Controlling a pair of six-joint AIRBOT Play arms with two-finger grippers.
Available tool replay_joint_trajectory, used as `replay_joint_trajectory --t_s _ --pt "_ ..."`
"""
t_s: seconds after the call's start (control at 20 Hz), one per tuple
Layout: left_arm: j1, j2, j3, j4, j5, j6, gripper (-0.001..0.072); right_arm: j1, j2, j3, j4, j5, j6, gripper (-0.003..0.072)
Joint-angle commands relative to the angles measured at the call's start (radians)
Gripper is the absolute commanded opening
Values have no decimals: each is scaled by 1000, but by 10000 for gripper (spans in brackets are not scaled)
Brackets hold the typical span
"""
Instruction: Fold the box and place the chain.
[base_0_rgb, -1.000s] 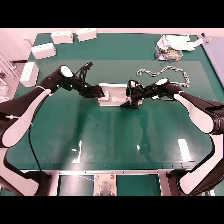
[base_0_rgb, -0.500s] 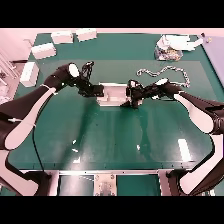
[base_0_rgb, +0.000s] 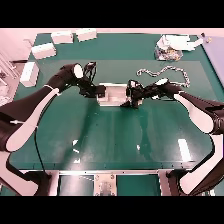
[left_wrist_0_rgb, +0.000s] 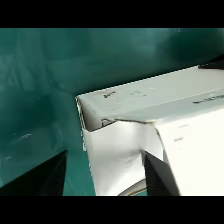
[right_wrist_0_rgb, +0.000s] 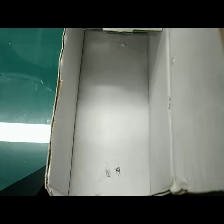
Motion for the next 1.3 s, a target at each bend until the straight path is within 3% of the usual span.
replay_joint_trajectory --t_s 0.0,0.05,0.3,0.95,1.25 --pt "-12 -1 8 34 -8 -32 438 0 0 0 0 0 0 590" --pt "-15 -3 19 56 -16 -46 411 0 0 0 0 0 0 590" --pt "-22 -14 59 99 -74 -76 411 0 0 0 1 0 0 590" --pt "-45 -35 81 145 -81 -128 411 0 0 0 1 0 0 590" --pt "-68 -77 138 177 -106 -147 410 0 0 0 1 0 0 590"
